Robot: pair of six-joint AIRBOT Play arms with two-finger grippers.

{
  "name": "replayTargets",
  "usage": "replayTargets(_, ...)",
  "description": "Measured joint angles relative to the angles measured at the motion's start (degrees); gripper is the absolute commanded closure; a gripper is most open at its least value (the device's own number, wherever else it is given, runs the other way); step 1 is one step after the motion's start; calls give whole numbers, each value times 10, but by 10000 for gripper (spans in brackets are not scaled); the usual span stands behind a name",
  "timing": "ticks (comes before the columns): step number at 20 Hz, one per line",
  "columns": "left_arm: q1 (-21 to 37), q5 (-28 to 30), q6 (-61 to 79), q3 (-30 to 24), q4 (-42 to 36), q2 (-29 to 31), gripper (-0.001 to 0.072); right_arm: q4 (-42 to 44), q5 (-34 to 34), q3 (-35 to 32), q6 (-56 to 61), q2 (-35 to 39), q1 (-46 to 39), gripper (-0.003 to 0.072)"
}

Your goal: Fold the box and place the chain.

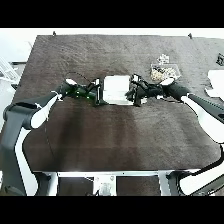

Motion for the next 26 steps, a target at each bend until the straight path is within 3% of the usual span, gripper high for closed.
replayTargets(2,0,0,0,0,0,0,172,6,1,0,-13,-3,0,232)
replayTargets(3,0,0,0,0,0,0,172,7,3,0,-19,-3,1,213)
replayTargets(5,0,0,0,0,0,0,172,10,4,0,-27,-5,1,45)
replayTargets(12,0,0,1,0,0,0,172,7,4,0,-36,-5,1,50)
replayTargets(13,0,0,1,0,0,0,172,6,4,0,-37,-5,1,256)
replayTargets(14,0,0,0,0,0,0,172,4,5,0,-36,-5,1,644)
replayTargets(16,0,0,0,0,0,0,172,-10,10,0,-23,-2,1,675)
replayTargets(26,0,0,0,0,0,0,172,-184,21,0,141,71,0,676)
